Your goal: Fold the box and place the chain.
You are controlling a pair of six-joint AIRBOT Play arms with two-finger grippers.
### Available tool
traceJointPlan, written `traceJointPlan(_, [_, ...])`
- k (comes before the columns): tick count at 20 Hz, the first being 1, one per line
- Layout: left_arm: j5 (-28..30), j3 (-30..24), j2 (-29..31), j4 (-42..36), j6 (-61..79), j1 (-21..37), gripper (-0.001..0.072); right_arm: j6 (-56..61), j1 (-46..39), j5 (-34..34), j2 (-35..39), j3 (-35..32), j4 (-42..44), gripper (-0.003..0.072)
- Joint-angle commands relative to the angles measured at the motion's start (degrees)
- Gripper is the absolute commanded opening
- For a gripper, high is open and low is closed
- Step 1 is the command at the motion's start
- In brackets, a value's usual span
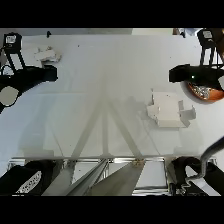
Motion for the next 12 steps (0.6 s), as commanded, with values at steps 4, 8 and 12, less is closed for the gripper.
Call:
traceJointPlan(4, [0.0,0.0,0.0,0.0,0.0,0.0,0.0504,0.0,0.0,-0.3,0.0,0.1,1.6,0.0009])
traceJointPlan(8, [0.0,0.0,0.0,0.0,0.0,0.0,0.0504,0.0,0.0,0.8,0.0,0.1,1.9,0.0009])
traceJointPlan(12, [0.0,0.0,0.0,0.0,0.0,0.1,0.0504,6.5,0.0,1.2,0.3,0.2,2.6,0.001])
